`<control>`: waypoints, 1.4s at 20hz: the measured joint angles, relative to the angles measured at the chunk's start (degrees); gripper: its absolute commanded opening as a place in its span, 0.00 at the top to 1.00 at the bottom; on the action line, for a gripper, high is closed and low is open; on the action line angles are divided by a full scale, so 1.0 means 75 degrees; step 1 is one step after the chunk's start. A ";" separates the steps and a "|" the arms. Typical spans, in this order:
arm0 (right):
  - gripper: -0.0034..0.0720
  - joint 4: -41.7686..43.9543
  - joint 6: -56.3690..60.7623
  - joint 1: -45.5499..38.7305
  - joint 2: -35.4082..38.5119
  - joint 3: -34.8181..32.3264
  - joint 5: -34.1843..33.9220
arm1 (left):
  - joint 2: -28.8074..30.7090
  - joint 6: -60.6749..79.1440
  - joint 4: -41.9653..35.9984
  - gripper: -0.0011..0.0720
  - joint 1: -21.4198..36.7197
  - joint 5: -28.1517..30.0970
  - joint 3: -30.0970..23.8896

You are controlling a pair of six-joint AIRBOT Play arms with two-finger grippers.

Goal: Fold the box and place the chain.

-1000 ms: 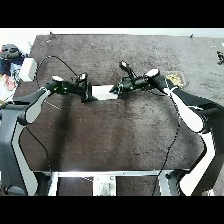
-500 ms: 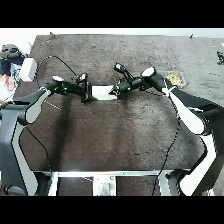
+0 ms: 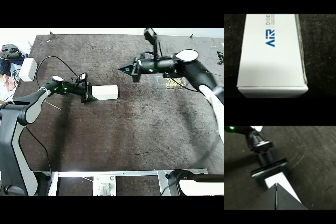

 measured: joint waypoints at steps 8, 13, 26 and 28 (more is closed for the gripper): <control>0.94 0.0009 0.0420 -0.1195 0.5027 -0.5091 -0.3185 | 0.0000 0.0000 -0.0009 0.69 0.0000 0.0000 0.0000; 0.94 -0.0096 0.0455 -0.1647 0.7624 -0.7784 -0.4753 | 0.0000 0.0003 -0.0017 0.69 0.0000 0.0000 0.0000; 0.94 -0.0137 0.0466 -0.1772 0.9282 -0.9180 -0.5744 | 0.1125 -0.1346 -0.0554 0.98 0.0315 0.0452 0.0070; 0.94 -0.0137 0.0463 -0.1772 0.9296 -0.9194 -0.5767 | 0.1859 -0.2043 -0.0714 0.98 0.0641 0.1052 0.0076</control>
